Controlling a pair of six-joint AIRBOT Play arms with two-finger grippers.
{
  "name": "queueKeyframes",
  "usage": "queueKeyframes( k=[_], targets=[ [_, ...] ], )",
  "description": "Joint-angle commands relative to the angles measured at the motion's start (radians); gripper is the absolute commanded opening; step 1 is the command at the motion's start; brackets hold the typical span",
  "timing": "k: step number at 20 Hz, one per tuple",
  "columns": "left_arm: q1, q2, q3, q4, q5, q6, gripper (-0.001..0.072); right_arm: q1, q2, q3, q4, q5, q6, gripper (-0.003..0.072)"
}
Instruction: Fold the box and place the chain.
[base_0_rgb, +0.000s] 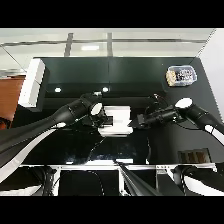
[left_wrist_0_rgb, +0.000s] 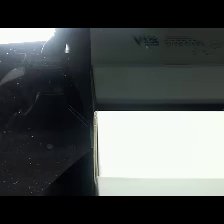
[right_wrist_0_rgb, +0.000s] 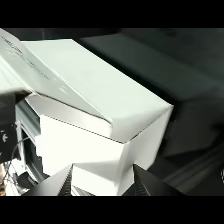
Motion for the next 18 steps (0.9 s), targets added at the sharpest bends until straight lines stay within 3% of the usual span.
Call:
queueKeyframes(
  k=[1, 8, 9, 10, 18],
  targets=[
    [0.000, 0.000, 0.001, 0.001, 0.002, 0.000, 0.0024, 0.087, 0.000, 0.056, -0.110, -0.073, 0.159, 0.0426],
    [0.000, 0.000, 0.001, 0.001, 0.002, 0.000, 0.0024, 0.267, -0.002, 0.200, -0.502, -0.196, 0.612, 0.0425],
    [0.000, 0.000, 0.001, 0.001, 0.002, 0.000, 0.0024, 0.291, -0.003, 0.214, -0.561, -0.200, 0.660, 0.0382],
    [0.000, 0.000, 0.001, 0.001, 0.002, 0.000, 0.0024, 0.315, -0.005, 0.227, -0.611, -0.200, 0.703, 0.0316],
    [0.000, 0.000, 0.001, 0.001, 0.002, 0.000, 0.0024, 0.507, -0.134, 0.369, -0.999, -0.093, 1.085, 0.0311]
  ],
)
